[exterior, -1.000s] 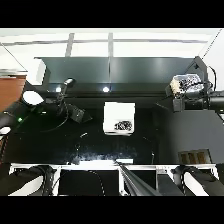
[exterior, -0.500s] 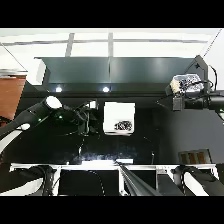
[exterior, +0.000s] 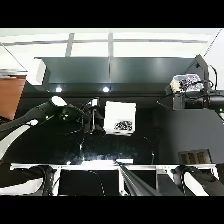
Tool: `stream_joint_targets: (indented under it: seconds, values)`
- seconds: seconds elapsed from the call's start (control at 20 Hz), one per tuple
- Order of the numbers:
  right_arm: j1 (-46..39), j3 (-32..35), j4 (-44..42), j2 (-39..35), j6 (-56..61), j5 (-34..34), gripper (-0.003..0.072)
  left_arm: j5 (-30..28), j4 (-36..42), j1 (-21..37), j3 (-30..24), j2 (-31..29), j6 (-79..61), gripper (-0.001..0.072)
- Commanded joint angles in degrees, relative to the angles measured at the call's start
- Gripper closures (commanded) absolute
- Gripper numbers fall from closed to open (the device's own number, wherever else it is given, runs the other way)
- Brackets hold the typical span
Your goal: Fold the box and place the chain.
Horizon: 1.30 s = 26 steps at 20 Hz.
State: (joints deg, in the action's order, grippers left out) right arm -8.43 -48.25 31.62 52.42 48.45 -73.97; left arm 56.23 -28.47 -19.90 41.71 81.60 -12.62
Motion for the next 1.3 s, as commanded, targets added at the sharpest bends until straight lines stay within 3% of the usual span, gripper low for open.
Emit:
stream_joint_targets:
  seconds: [0.0, 0.5, 1.0, 1.15, 1.25]
  values:
    - [-0.02, -0.07, 0.02, -0.04, 0.00, 0.68, 0.0418, -0.96, -0.50, -0.48, 0.26, 0.33, -1.14, -0.0002]
    - [-0.02, -0.07, 0.02, -0.04, -0.02, 1.14, 0.0419, -7.63, -1.14, -7.02, 1.31, 0.68, -1.36, 0.0001]
    - [-0.02, -0.07, 0.15, -0.02, -0.02, 1.14, 0.0419, -3.63, -1.44, -6.60, 1.44, 0.68, -1.66, 0.0004]
    - [-0.02, -0.07, 0.13, -0.02, 0.00, 1.14, 0.0419, -3.13, -10.88, -6.36, 4.35, 0.68, 4.09, 0.0004]
    - [-0.02, -0.07, 0.13, -0.02, 0.00, 1.14, 0.0419, -3.26, -10.36, -5.55, 5.97, 0.85, 3.67, 0.0004]
